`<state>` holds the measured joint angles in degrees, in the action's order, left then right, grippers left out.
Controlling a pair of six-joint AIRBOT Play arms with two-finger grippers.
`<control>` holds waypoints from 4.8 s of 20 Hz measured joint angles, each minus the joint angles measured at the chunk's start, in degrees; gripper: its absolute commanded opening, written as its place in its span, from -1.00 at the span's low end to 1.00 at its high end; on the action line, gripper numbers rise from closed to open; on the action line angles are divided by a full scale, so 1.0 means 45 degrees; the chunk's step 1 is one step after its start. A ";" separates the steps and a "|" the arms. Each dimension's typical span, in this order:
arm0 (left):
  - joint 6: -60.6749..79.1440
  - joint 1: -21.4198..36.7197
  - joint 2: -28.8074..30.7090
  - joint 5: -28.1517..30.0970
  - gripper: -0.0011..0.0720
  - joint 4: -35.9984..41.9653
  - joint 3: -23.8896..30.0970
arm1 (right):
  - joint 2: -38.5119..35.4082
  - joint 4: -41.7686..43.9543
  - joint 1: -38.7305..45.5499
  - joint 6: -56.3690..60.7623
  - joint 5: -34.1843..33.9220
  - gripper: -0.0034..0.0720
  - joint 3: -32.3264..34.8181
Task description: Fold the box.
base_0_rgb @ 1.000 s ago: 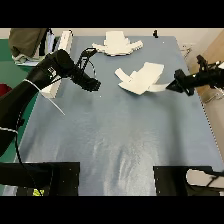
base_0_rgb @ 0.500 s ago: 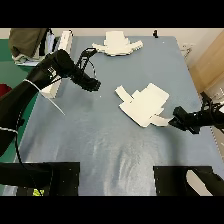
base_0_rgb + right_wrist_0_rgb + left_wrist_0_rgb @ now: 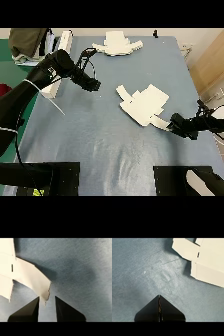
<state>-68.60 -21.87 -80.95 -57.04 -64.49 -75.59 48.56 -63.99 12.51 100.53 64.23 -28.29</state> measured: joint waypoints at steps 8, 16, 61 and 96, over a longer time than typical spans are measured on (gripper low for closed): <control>0.0000 0.0000 0.0000 0.0005 -0.93 0.0010 0.0000 | 0.1039 0.2011 0.0000 -0.1443 -0.1239 -0.07 0.0107; -0.0005 0.0000 0.0000 0.0005 -0.94 0.0044 0.0000 | 0.2977 0.5158 0.0000 -0.4357 -0.2535 -0.32 0.0107; 0.1345 0.1180 -0.0253 -0.3075 0.78 0.3857 0.2691 | 0.2108 0.4133 -0.4541 -1.0603 -0.0855 -0.91 -0.1030; 0.7247 0.1438 -0.2399 -0.4512 -0.52 0.7966 0.2725 | 0.1996 0.3813 -0.4561 -1.0574 -0.0500 -0.91 -0.1001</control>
<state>-35.99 -15.40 -91.74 -77.34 -28.64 -63.33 57.54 -46.83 -8.01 52.95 61.98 -32.80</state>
